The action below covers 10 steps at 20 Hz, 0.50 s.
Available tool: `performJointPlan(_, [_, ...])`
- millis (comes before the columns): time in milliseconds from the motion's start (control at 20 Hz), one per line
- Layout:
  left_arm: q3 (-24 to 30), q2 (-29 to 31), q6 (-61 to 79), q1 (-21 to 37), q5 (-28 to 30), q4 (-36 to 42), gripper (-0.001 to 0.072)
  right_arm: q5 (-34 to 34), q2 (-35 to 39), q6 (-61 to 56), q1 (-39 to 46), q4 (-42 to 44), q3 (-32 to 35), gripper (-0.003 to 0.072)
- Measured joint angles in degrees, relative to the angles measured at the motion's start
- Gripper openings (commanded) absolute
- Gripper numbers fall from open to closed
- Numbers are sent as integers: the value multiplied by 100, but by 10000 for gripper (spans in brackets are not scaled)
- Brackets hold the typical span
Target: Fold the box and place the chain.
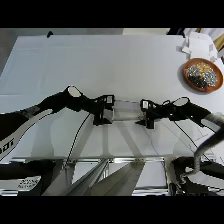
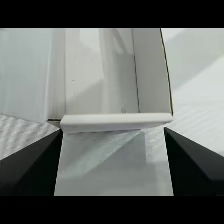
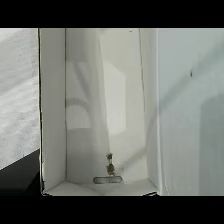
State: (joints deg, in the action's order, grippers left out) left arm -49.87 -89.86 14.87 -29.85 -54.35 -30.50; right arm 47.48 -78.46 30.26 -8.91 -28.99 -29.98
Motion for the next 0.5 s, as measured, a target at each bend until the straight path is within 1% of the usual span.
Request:
performJointPlan(250, [57, 2, -142, -70, -101, -87, 703, 13, 0, -7, 0, 4, 0, 340])
performJointPlan(500, [96, 13, -450, -2, 81, -83, 704, -2, 0, -57, 0, 48, 2, 340])
